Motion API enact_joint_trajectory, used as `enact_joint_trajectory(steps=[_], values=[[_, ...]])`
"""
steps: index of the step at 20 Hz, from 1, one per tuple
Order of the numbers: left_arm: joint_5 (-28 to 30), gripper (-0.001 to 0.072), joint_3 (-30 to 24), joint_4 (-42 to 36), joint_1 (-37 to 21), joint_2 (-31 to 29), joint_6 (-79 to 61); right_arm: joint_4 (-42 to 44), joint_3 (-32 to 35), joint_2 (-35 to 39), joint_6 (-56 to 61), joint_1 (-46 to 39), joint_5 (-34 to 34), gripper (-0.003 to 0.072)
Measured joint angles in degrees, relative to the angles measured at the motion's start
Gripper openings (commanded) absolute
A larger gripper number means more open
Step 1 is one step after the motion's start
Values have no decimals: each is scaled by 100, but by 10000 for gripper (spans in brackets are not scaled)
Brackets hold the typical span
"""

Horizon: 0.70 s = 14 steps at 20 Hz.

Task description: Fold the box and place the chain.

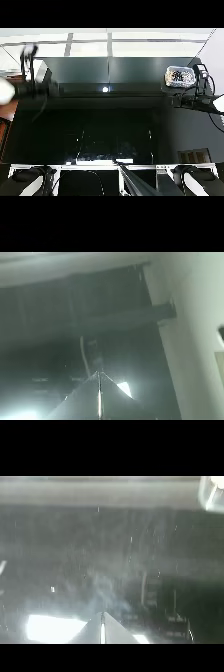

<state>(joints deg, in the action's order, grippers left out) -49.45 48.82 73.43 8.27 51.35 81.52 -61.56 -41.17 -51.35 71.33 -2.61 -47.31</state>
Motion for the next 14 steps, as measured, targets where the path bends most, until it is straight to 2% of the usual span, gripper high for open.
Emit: enact_joint_trajectory(steps=[1, 3, 5, 9, 14], values=[[114, 29, -586, 9, -9, -472, 46, -33, 15, 0, 2, 2, -57, 17], [195, 29, -1423, -11, -111, -1228, 101, -57, 28, 0, 0, 7, -144, 17], [240, 29, -1897, -2, -262, -1775, 109, -85, 42, 0, 2, 7, -192, 17], [293, 29, -2286, 57, -472, -2299, 122, -103, 48, 0, 0, 7, -243, 17], [308, 29, -2398, 76, -538, -2450, 125, -111, 48, 0, 0, 7, -256, 17]])
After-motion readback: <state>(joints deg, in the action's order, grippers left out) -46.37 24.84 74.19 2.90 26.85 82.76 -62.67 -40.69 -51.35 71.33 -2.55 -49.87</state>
